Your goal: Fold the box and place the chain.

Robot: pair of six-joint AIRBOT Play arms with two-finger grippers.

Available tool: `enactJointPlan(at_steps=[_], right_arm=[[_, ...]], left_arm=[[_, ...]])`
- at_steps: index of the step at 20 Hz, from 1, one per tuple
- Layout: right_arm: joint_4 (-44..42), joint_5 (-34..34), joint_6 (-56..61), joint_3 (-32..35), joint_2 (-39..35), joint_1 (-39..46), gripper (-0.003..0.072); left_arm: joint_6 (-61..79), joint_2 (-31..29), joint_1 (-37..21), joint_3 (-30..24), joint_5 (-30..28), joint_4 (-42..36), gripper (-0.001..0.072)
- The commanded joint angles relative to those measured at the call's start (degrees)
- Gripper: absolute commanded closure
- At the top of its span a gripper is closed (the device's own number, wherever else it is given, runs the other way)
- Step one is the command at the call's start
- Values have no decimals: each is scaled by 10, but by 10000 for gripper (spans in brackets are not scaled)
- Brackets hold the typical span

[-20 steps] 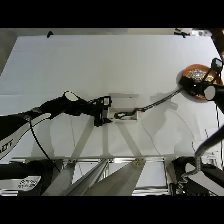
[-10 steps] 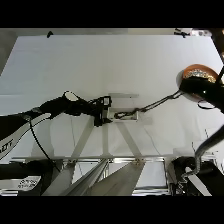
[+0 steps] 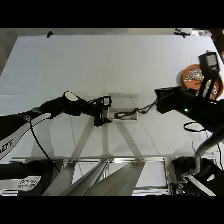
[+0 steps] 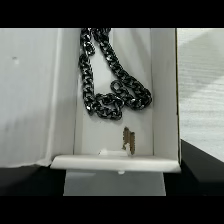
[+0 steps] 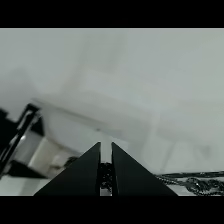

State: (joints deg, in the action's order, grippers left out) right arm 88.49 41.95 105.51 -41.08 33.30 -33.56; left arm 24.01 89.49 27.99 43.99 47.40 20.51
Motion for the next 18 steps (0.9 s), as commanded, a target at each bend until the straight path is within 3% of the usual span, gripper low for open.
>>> enactJointPlan(at_steps=[1, 6, 16, 17, 18], right_arm=[[-11, -32, 12, -1, 59, -70, 668], [-98, -125, 11, -1, 209, -94, 668], [-144, -123, 11, -1, 385, -93, 661], [-144, -123, 11, -1, 389, -93, 610], [-144, -125, 5, -1, 389, -93, 482]], left_arm=[[0, 0, 0, 0, 0, 0, 395], [0, 0, 0, 0, 0, 0, 395], [0, 0, 0, 0, 0, 0, 395], [0, 0, 0, 0, 0, 0, 395], [0, 0, 0, 0, 0, 0, 395]])
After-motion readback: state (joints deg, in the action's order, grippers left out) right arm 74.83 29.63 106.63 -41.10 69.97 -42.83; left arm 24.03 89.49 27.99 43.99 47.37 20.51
